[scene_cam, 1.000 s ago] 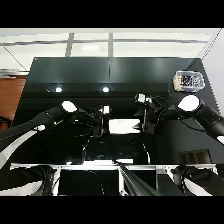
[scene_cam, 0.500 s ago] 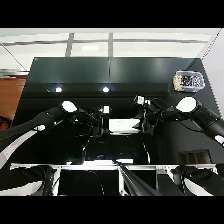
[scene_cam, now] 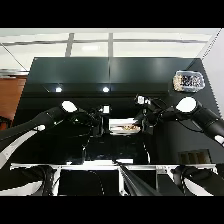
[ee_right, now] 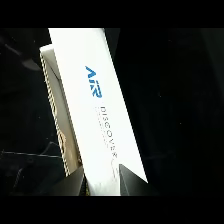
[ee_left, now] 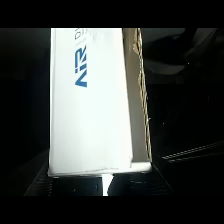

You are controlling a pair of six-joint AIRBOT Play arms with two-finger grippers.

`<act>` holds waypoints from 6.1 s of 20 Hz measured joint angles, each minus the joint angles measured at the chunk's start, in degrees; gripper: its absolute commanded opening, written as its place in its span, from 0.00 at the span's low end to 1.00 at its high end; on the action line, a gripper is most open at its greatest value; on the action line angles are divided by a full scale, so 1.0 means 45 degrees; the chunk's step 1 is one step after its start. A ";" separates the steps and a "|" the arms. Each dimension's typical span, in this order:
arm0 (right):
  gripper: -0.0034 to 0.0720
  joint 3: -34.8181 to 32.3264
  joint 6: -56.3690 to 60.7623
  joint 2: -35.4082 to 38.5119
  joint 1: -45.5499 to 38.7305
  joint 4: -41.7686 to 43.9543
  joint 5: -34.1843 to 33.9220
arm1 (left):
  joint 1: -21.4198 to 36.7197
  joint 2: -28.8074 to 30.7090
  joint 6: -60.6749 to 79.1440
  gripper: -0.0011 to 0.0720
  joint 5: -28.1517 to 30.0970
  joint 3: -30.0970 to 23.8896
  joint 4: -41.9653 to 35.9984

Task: Fold the box and place the chain.

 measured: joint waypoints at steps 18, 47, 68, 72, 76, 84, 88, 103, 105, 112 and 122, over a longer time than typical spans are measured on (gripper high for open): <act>0.47 0.0000 0.0311 -0.0005 0.0005 -0.0534 0.0826 | -0.0005 0.0000 0.0010 0.70 -0.0058 0.0000 0.0024; 0.47 0.0170 0.1049 0.0199 -0.0117 -0.0636 0.1180 | -0.0005 -0.0005 -0.0010 0.70 -0.0024 0.0000 0.0005; 0.47 0.0180 0.1088 -0.0117 0.0165 -0.1253 0.0296 | 0.0000 -0.0005 -0.0029 0.70 -0.0034 0.0000 -0.0010; 0.47 0.0180 0.1297 -0.0126 0.0165 -0.1355 0.0296 | 0.0000 -0.0005 -0.0019 0.70 -0.0044 0.0000 -0.0005; 0.56 0.0180 0.1525 -0.0126 0.0165 -0.1481 0.0345 | 0.0000 -0.0005 0.0000 0.70 -0.0053 0.0000 0.0000; 0.55 0.0180 0.1768 0.0053 0.0165 -0.1540 0.0515 | 0.0000 -0.0005 0.0015 0.70 -0.0068 0.0000 0.0010; 0.46 0.0180 0.2356 0.0797 0.0107 -0.1443 0.0729 | 0.0000 -0.0005 0.0015 0.70 -0.0073 0.0000 0.0010; 0.07 -0.3113 0.8582 0.1370 -0.1049 0.6198 -0.0617 | 0.0000 -0.0005 -0.0005 0.70 -0.0078 0.0000 0.0010; 0.07 -0.3308 0.9428 0.1093 -0.1001 0.5892 -0.1093 | 0.0000 -0.0005 -0.0005 0.70 -0.0083 0.0000 0.0005; 0.07 -0.3492 1.1137 0.0549 -0.0947 0.4459 -0.1705 | 0.0000 -0.0005 0.0000 0.70 -0.0078 0.0000 0.0005; 0.07 -0.3487 1.1380 0.0486 -0.0665 0.3910 -0.2025 | 0.0000 -0.0005 0.0010 0.70 -0.0087 0.0000 -0.0330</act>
